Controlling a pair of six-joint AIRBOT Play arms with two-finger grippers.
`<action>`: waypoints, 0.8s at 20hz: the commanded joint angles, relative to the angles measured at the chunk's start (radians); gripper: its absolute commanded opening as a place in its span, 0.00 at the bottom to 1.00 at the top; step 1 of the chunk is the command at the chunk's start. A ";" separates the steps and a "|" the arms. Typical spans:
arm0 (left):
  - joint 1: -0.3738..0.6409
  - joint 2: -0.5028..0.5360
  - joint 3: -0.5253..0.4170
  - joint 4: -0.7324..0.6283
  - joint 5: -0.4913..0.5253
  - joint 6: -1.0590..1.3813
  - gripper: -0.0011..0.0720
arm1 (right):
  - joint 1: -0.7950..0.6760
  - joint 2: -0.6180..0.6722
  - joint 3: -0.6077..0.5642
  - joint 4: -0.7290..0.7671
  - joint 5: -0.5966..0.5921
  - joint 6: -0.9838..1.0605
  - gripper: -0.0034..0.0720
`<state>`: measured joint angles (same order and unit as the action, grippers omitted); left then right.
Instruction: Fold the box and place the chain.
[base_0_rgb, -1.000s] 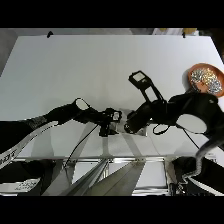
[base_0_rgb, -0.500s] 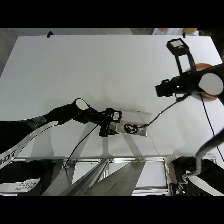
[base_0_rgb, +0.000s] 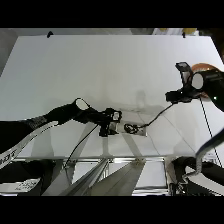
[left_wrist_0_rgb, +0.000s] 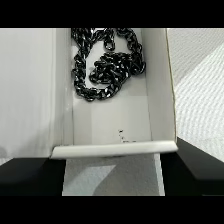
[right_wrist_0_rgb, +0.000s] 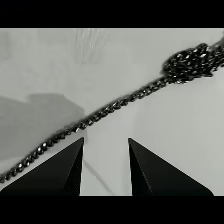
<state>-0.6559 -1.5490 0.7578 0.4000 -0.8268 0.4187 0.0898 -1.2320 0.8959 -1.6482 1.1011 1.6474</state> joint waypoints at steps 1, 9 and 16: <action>0.000 0.000 0.000 0.000 0.000 0.000 0.36 | -0.013 -0.073 -0.023 0.060 -0.029 -0.007 0.46; 0.000 0.000 0.000 0.000 0.000 0.000 0.36 | -0.013 -0.155 -0.027 0.088 -0.040 0.011 0.45; 0.000 0.000 0.000 0.000 0.000 0.000 0.36 | -0.013 -0.156 -0.047 0.087 -0.076 0.020 0.30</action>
